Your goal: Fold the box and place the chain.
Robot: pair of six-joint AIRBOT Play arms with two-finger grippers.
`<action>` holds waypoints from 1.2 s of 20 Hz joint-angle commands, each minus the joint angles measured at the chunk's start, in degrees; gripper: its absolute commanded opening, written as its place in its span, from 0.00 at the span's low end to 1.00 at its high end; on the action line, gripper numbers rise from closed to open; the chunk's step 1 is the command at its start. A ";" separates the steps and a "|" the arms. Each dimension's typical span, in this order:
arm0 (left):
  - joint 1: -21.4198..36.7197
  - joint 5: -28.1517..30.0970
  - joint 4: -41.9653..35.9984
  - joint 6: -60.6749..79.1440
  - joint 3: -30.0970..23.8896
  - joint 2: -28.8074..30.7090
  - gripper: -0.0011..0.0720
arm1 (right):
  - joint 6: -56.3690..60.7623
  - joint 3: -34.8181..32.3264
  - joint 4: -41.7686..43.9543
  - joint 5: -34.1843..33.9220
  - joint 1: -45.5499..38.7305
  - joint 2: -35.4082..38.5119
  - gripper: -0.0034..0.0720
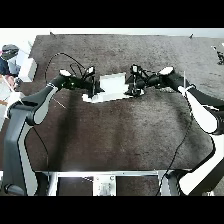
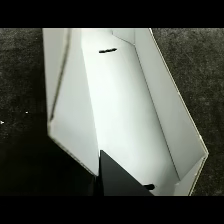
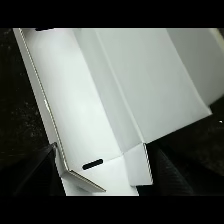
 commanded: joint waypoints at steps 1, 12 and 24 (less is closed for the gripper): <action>0.04 -0.04 0.02 0.00 0.04 0.02 0.03 | 1.73 4.07 -0.81 5.68 -0.09 -2.71 0.99; 0.04 -0.04 0.02 0.00 0.04 0.02 0.03 | 4.57 5.29 -0.20 10.86 0.28 -6.58 0.98; 0.04 -0.02 0.00 0.00 0.04 0.02 0.03 | 1.31 10.47 0.20 13.70 0.52 -11.47 0.92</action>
